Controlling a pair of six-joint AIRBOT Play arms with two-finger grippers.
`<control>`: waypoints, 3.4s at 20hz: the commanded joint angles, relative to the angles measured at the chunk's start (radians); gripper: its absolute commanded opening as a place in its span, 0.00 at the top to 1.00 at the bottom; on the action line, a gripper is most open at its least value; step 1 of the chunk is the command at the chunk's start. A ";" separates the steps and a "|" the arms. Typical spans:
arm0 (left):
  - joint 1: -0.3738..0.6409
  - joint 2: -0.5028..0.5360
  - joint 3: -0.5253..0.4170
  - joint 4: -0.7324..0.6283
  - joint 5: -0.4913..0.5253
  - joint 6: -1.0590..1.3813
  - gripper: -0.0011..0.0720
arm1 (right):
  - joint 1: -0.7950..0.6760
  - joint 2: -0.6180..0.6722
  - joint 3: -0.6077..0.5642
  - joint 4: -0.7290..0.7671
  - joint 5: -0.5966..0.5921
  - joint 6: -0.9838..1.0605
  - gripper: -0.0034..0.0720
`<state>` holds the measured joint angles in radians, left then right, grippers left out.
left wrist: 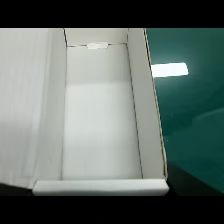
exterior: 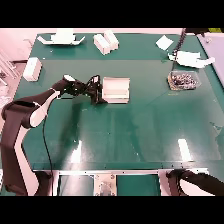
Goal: Fold the box and place the chain.
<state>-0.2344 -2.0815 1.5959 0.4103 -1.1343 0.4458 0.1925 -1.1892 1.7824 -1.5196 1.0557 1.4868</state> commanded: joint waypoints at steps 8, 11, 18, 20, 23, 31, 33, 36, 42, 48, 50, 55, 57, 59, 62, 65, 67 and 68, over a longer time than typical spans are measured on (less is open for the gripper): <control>0.000 0.000 0.001 0.000 0.000 0.000 0.45 | 0.314 -0.016 -0.077 0.001 -0.030 0.061 0.94; 0.000 0.000 0.001 0.000 0.000 0.000 0.45 | 0.340 -0.047 -0.183 0.016 -0.046 0.084 0.94; 0.000 0.000 0.001 0.000 0.000 0.000 0.45 | 0.342 -0.138 -0.304 0.130 -0.166 0.082 0.94; 0.000 0.000 0.001 0.000 0.000 0.000 0.45 | 0.342 -0.161 -0.324 0.152 -0.167 0.079 0.94; 0.000 0.000 0.001 0.000 0.000 0.000 0.45 | 0.342 -0.187 -0.363 0.167 -0.183 0.079 0.94; 0.000 0.000 0.001 0.000 0.000 0.000 0.45 | 0.342 -0.277 -0.410 0.178 -0.255 0.072 0.94; 0.000 0.000 0.001 0.000 0.000 0.000 0.45 | 0.342 -0.288 -0.410 0.177 -0.254 0.072 0.61; 0.000 0.000 0.001 0.000 0.000 0.000 0.45 | 0.339 -0.287 -0.409 0.163 -0.249 0.072 0.47; 0.000 0.000 0.001 0.000 0.000 0.000 0.45 | 0.222 -0.231 -0.476 -0.104 -0.095 0.253 0.36; 0.000 0.000 0.001 0.000 0.000 0.000 0.45 | -0.056 -0.076 -0.818 -0.146 -0.351 0.452 0.36; 0.000 0.000 0.001 0.000 0.000 0.000 0.45 | -0.114 -0.073 -0.895 -0.145 -0.460 0.482 0.35; 0.000 0.000 0.001 0.000 0.000 0.000 0.45 | -0.275 -0.099 -0.980 -0.145 -0.634 0.557 0.23; 0.000 0.000 0.001 0.000 0.000 0.000 0.45 | -0.323 -0.133 -0.981 -0.130 -0.713 0.589 0.23; 0.000 0.000 0.001 0.000 0.000 0.000 0.45 | -0.335 -0.174 -0.980 -0.064 -0.813 0.593 0.23; 0.000 0.000 0.001 0.000 0.000 0.000 0.45 | -0.331 -0.240 -0.969 0.002 -0.911 0.594 0.23; 0.000 0.000 0.001 0.000 0.000 0.000 0.45 | -0.322 -0.305 -0.919 0.008 -0.940 0.605 0.23; 0.000 0.000 0.001 0.000 0.000 0.000 0.45 | -0.314 -0.356 -0.871 0.030 -0.951 0.605 0.23; 0.000 0.000 0.001 0.000 0.000 0.000 0.45 | -0.309 -0.387 -0.840 0.041 -0.951 0.605 0.25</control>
<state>-0.2344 -2.0815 1.5959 0.4103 -1.1347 0.4454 -0.1253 -1.5097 0.8864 -1.5146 0.1417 2.0853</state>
